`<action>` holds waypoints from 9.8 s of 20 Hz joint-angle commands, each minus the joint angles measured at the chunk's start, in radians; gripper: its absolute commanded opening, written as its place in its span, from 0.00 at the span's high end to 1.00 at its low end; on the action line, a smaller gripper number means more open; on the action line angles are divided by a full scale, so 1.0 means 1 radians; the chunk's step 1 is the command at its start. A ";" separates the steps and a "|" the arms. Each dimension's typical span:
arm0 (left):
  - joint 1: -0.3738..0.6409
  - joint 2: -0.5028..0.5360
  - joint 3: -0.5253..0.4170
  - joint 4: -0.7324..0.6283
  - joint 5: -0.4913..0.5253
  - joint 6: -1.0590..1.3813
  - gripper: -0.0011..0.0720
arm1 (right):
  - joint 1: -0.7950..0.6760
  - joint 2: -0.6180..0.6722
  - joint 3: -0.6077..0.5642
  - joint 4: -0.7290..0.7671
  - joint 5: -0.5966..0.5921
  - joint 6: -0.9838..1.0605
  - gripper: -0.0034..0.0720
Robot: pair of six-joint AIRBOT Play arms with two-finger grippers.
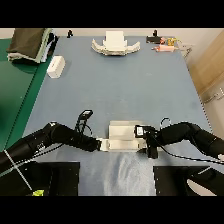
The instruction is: Fold the box.
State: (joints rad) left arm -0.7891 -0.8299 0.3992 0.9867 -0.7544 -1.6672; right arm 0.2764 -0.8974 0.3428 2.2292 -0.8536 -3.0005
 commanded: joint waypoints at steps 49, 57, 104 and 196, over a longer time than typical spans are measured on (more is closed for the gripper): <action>-0.383 -0.482 0.551 0.543 -0.299 -0.946 0.34 | 0.000 0.000 0.001 0.000 0.000 0.000 0.29; -0.390 -0.571 0.615 0.541 -0.352 -0.951 0.51 | 0.000 0.000 0.001 0.000 0.000 0.000 0.29; 0.422 0.009 0.134 -0.285 -0.274 1.341 0.44 | 0.000 -0.001 0.001 -0.018 0.000 0.000 0.29; -0.053 -0.255 -0.016 -0.560 0.307 1.809 0.35 | 0.000 -0.001 0.001 -0.023 0.000 0.000 0.29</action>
State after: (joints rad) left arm -0.8425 -1.0851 0.3824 0.4263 -0.4515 0.1413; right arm 0.2764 -0.8974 0.3431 2.2063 -0.8539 -3.0005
